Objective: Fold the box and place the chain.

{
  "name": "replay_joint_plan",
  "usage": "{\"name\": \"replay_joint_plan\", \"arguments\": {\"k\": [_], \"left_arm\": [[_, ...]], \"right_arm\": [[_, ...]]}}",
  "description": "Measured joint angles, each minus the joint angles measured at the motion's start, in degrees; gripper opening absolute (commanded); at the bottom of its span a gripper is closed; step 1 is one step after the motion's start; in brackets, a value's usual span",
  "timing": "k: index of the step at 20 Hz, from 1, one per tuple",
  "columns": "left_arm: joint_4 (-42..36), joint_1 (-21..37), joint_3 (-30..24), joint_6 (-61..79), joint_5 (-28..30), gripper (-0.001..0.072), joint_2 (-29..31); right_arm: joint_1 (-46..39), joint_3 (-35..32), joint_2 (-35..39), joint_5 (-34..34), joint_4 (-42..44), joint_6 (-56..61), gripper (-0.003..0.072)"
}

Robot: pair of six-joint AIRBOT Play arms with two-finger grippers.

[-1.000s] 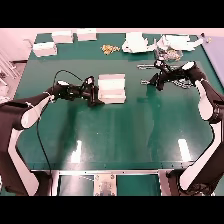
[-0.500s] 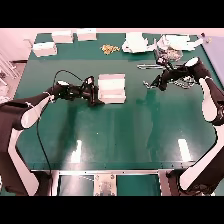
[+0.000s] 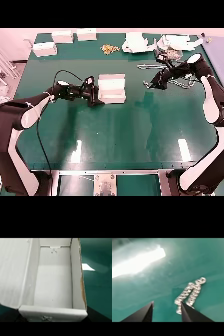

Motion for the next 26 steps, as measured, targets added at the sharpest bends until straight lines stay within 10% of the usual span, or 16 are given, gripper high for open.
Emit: {"name": "replay_joint_plan", "arguments": {"k": [11, 16, 26], "left_arm": [[0.0, 0.0, 0.0, 0.0, 0.0, 0.0290, 0.0], [0.0, 0.0, 0.0, 0.0, 0.0, 0.0290, 0.0], [0.0, 0.0, 0.0, 0.0, 0.0, 0.0290, 0.0]], "right_arm": [[0.0, 0.0, -5.0, -7.9, -0.3, -4.8, 0.0508], [0.4, 0.2, -5.9, -8.5, -3.6, -4.7, 0.0007], [3.2, -0.1, -3.5, -8.0, -8.0, 2.8, 0.0004]]}}
